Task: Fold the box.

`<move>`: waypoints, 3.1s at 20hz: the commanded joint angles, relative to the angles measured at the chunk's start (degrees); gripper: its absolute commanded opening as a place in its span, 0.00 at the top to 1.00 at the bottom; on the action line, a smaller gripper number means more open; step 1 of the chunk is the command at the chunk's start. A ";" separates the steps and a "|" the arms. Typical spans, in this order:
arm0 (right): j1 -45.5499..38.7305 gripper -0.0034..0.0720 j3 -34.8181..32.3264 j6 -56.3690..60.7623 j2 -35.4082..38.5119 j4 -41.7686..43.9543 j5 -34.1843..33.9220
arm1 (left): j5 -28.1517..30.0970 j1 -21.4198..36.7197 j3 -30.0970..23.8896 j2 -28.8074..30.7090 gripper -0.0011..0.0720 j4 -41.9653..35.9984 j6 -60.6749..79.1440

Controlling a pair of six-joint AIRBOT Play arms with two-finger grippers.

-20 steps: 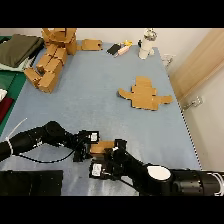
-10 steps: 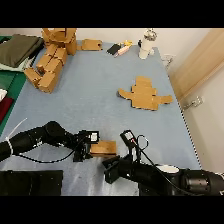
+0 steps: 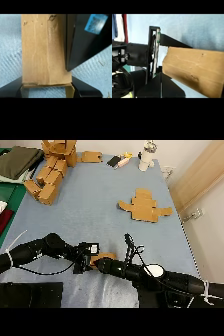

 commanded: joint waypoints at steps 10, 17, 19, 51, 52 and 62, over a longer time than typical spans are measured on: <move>0.13 0.95 -1.33 3.91 -0.81 -4.59 -3.04 | 0.00 0.00 0.02 -0.04 0.30 0.02 0.00; 0.26 0.95 -2.08 3.96 -3.23 -4.57 -2.01 | 0.02 0.00 0.02 -0.04 0.30 0.00 0.00; 0.26 0.95 -1.99 3.96 -3.48 -4.57 -1.79 | 0.02 0.00 0.02 -0.04 0.30 0.02 0.00; -38.53 0.95 31.61 -155.07 -16.79 58.49 -38.60 | 0.31 0.00 0.04 -0.04 0.30 -0.02 0.02; -38.58 0.95 31.61 -154.73 -17.49 58.66 -36.41 | 0.31 0.00 0.04 -0.04 0.30 -0.02 0.02; -38.56 0.95 31.61 -150.35 -21.86 60.89 -37.88 | 0.39 -0.02 0.15 -0.04 0.05 -0.42 -2.73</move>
